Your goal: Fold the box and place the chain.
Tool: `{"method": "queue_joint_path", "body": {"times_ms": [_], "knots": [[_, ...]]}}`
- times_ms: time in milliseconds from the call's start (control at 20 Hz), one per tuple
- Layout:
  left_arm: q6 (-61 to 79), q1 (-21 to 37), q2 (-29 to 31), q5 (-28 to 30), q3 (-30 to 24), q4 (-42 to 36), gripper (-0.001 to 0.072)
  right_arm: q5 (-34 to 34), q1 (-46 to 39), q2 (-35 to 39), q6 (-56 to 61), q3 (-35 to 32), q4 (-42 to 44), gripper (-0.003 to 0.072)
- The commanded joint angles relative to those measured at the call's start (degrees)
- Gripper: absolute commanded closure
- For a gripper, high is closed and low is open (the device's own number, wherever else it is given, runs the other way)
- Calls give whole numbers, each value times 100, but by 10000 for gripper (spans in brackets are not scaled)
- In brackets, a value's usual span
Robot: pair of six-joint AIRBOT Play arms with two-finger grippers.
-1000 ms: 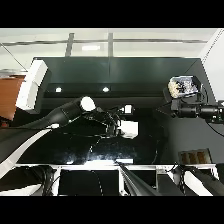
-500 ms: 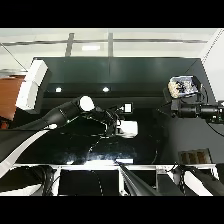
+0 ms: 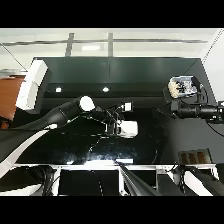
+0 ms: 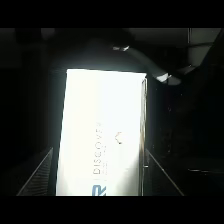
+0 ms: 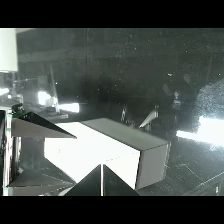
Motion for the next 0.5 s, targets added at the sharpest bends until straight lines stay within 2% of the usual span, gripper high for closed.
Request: {"method": "queue_joint_path", "body": {"times_ms": [0, 450], "knots": [[-26, -2, -72, -31, -2, 13, 2, -9, -2, 4, 0, 2, -9, 666], [-26, -7, -293, -125, -2, 15, 2, -42, -2, 4, 0, 2, -9, 666]]}}
